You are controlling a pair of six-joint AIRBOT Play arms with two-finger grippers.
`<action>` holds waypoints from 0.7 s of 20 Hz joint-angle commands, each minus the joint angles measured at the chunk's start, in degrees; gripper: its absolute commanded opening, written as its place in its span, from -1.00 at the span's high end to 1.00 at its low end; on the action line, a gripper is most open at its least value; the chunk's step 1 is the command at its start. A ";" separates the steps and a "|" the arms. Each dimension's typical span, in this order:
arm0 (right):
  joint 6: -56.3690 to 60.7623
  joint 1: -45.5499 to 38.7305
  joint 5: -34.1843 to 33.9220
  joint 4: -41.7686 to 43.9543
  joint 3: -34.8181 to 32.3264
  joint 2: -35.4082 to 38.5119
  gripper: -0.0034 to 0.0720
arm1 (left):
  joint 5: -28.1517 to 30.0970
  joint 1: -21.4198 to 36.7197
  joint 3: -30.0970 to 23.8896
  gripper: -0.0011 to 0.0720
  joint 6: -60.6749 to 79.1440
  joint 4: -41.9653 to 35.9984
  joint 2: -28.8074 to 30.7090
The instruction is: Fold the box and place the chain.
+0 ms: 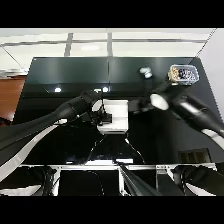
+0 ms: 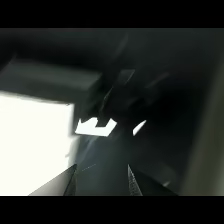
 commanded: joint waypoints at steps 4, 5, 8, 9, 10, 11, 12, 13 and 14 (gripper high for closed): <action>-0.02 -14.56 -9.70 -26.01 -2.73 4.13 -0.32 | 0.13 0.02 0.04 0.89 0.09 0.00 0.00; 1.20 -18.75 -13.90 -25.00 -3.87 2.43 -1.00 | 0.13 0.02 0.04 0.89 0.09 0.00 0.00; 0.85 -32.87 -24.57 -10.75 -2.45 -7.08 -1.00 | 0.13 0.02 0.04 0.89 0.09 0.00 0.00; 0.85 -36.68 -25.75 -5.33 0.02 -10.56 -1.00 | 0.09 0.02 0.04 0.89 0.09 0.00 0.00; 0.87 -40.13 -25.20 -0.20 3.89 -14.51 -1.00 | 0.09 0.02 0.04 0.89 0.09 0.00 0.00; 0.90 -42.84 -23.71 4.50 8.11 -18.21 -1.00 | 0.11 0.02 0.04 0.89 0.09 0.00 0.00; 0.90 -45.20 -21.66 9.60 13.03 -22.21 -1.00 | 0.09 0.02 0.04 0.89 0.09 -0.02 0.00; 0.92 -46.90 -19.89 14.19 17.57 -25.59 -1.00 | 0.09 0.02 0.04 0.89 0.09 0.00 0.00; 0.92 -48.33 -18.91 18.38 21.92 -28.87 -1.00 | 0.11 0.02 0.04 0.89 0.09 0.00 0.00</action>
